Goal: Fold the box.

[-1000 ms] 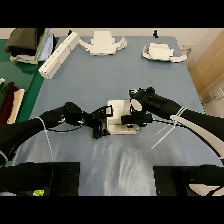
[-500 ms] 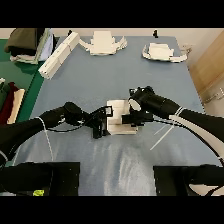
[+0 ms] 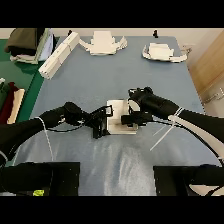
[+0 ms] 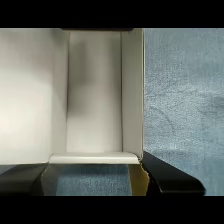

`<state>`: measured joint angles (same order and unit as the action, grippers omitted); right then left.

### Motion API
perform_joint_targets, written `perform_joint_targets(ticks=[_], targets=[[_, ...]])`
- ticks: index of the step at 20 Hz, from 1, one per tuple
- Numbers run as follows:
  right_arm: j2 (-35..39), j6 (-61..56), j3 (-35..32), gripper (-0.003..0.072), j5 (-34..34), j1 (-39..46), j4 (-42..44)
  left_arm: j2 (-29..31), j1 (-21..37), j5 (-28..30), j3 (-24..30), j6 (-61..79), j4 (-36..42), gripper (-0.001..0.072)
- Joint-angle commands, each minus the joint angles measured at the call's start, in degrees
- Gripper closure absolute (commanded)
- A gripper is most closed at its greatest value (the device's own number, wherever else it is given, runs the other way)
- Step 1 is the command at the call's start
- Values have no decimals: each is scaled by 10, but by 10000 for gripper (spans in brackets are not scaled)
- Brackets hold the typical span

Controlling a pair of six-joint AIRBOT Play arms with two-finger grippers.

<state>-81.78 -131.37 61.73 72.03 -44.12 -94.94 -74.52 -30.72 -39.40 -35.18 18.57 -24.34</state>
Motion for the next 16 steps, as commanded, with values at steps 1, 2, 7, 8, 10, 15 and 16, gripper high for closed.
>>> perform_joint_targets(ticks=[1,2,7,8,10,15,16], targets=[[0,-2,0,327,2,0,4,0,0,0,0,0,-1,227],[0,-2,0,328,1,1,4,0,0,0,0,0,-1,227],[0,-2,0,533,1,1,4,0,0,0,0,0,-1,227],[0,-2,0,642,1,1,4,0,0,0,0,0,-1,227],[0,-2,0,680,1,1,4,0,0,0,0,0,-1,227],[5,-2,1,198,2,0,7,0,0,0,0,0,-1,227],[12,-2,1,198,5,1,9,0,0,0,0,0,-1,227]])
